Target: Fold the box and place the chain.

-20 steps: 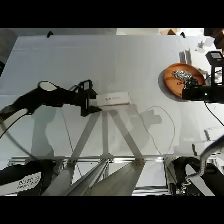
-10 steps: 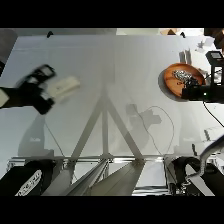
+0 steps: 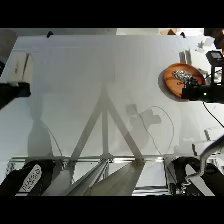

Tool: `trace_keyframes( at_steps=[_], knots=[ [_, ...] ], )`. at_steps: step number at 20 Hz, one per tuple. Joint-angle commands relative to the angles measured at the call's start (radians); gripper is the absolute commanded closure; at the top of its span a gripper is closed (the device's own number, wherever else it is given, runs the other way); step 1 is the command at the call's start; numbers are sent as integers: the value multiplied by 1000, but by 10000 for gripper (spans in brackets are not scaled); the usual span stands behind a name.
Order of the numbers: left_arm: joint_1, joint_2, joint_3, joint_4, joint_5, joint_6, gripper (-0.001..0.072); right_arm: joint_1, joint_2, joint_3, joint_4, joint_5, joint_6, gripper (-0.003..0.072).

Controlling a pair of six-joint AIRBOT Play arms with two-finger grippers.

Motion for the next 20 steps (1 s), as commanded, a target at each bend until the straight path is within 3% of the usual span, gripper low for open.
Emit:
trace_keyframes(
  at_steps=[1, 4, 7, 8, 10, 12, 13, 14, 20],
  knots=[
    [31, -149, -90, -23, 172, 39, 703, -1, 1, 0, 0, 0, 0, 676],
    [31, -290, -90, -23, 259, 39, 692, -1, 1, 0, 0, 0, 0, 676],
    [31, -358, -90, -23, 279, 45, 672, -1, 1, 0, 0, 0, 0, 676],
    [31, -366, -90, -23, 279, 55, 610, -1, 1, 0, 0, 0, 0, 676],
    [31, -369, -90, -23, 282, 58, 398, -1, 1, 0, 0, 0, 0, 676],
    [31, -369, -90, -23, 281, 60, 278, -1, 1, 0, 0, 0, 0, 676],
    [30, -366, -90, -23, 281, 66, 103, -1, 1, 0, 0, 0, 0, 676],
    [30, -358, -90, -24, 280, 69, 8, -1, 1, 0, 0, 0, 0, 676],
    [29, -133, -90, -24, 197, 69, 9, -1, 1, 0, 0, 0, 0, 676]
  ],
)
